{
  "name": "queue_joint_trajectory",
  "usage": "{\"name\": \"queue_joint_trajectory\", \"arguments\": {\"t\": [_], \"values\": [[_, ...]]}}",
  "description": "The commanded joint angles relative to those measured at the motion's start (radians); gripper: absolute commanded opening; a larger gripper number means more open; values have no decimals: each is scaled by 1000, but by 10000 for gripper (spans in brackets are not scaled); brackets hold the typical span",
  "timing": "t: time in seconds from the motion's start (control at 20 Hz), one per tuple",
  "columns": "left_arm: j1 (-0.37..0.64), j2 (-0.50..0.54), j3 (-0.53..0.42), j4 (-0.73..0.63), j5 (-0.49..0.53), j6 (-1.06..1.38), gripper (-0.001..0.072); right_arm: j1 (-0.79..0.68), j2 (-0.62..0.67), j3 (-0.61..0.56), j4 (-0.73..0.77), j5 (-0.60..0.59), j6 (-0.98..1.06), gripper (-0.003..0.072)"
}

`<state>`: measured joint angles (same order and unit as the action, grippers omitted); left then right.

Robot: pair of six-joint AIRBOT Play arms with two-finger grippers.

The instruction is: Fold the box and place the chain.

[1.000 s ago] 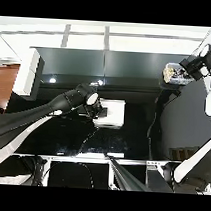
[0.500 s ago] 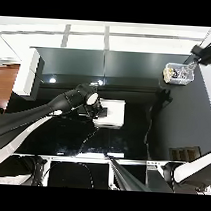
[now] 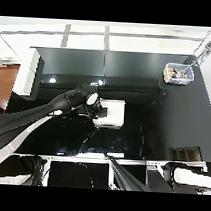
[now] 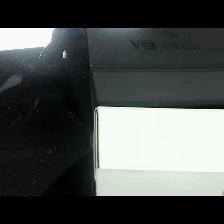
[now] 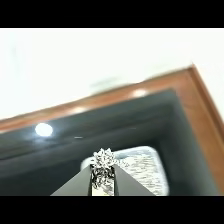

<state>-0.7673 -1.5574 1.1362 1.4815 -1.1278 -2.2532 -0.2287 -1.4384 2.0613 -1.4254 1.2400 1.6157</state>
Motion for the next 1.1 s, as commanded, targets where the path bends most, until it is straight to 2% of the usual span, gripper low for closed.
{"name": "queue_joint_trajectory", "arguments": {"t": [0.0, 0.25, 0.35, 0.45, 0.6, 0.85, 1.05], "values": [[1, 0, 0, 1, 1, 0, 28, 32, 127, -15, 151, 51, -51, 12], [1, 0, 0, 2, 0, 0, 28, 160, 264, -37, 225, 73, -69, 12], [0, 0, 0, 1, 0, 0, 28, 216, 294, -37, 232, 126, -69, 12], [0, 0, 0, 1, -2, 0, 28, 259, 304, -37, 305, 203, -89, 12], [0, 0, 0, 2, -3, 0, 28, 326, 304, -37, 420, 208, -95, 12], [0, 0, 0, 2, -3, 0, 28, 426, 303, -40, 468, 237, -95, 12], [0, 0, 0, 2, -3, 0, 28, 441, 303, -132, 587, 278, -116, 12]]}}
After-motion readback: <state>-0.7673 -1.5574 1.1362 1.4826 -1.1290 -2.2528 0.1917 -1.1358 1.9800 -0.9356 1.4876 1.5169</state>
